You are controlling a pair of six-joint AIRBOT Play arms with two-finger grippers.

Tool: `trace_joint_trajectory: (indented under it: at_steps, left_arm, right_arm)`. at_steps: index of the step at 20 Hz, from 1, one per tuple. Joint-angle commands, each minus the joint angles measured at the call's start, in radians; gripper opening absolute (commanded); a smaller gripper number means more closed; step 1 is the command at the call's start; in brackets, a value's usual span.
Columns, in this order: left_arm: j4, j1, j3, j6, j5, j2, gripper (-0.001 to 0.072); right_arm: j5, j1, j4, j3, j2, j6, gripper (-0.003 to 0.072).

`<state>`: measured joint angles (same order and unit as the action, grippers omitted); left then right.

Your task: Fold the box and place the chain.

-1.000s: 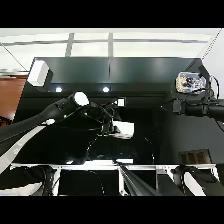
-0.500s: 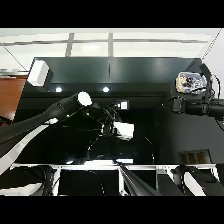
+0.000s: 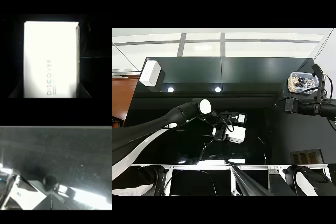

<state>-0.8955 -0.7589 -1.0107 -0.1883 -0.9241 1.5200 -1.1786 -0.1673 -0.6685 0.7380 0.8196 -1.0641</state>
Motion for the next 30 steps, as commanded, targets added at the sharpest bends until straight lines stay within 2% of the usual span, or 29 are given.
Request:
trace_joint_trajectory:
  at_steps: [1,2,5,7,10,13,14,16,18,21,24,28,29,30]
  left_arm:
    - [-0.092,-0.035,-0.002,-0.114,0.049,0.0,0.0411]
    - [-0.158,-0.037,-0.002,-0.19,0.048,-0.018,0.0281]
    - [-0.451,0.027,-0.001,-0.51,0.047,-0.111,0.0281]
    - [-0.592,0.154,-0.001,-0.673,0.029,-0.175,0.0281]
    - [-0.614,0.443,-0.001,-0.871,-0.058,-0.241,0.0281]
    - [-0.614,0.763,-0.001,-1.054,-0.151,-0.243,0.0281]
    - [-0.615,0.856,-0.001,-1.078,-0.143,-0.241,0.0281]
    - [-0.605,1.039,-0.016,-1.077,-0.05,-0.229,0.0282]
    - [-0.506,1.176,-0.08,-1.067,-0.028,-0.167,0.0282]
    - [-0.445,1.24,-0.188,-0.994,-0.028,-0.043,0.0282]
    - [-0.37,1.229,-0.284,-0.887,-0.026,0.075,0.0282]
    - [-0.368,1.185,-0.373,-0.889,0.011,0.188,0.0285]
    - [-0.375,1.174,-0.387,-0.889,0.018,0.209,0.0334]
    - [-0.38,1.164,-0.394,-0.89,0.037,0.221,0.0651]
  right_arm:
    - [0.001,0.0,-0.002,0.001,0.0,-0.001,0.0016]
    - [0.002,0.0,-0.002,0.001,0.0,-0.001,0.0016]
    - [0.002,0.0,-0.002,0.001,0.0,-0.001,0.0016]
    - [0.002,0.0,-0.002,0.001,0.0,-0.001,0.0016]
    - [0.005,0.0,-0.002,0.001,0.0,-0.001,0.0016]
    - [0.019,0.0,-0.001,0.001,0.0,-0.002,0.0016]
    - [0.02,0.0,-0.001,0.001,0.0,-0.003,0.0016]
    - [0.02,0.0,0.004,0.001,0.0,-0.036,0.0016]
    - [0.021,0.0,0.005,0.001,0.0,-0.04,0.0016]
    - [0.058,0.0,0.007,0.001,0.0,-0.055,0.0016]
    - [0.114,0.017,0.013,0.001,0.0,-0.054,0.0016]
    - [0.182,0.069,0.002,0.001,0.002,-0.055,0.0016]
    - [0.189,0.079,-0.009,0.001,0.003,-0.055,0.0016]
    - [0.19,0.087,-0.018,0.001,0.003,-0.055,0.0016]
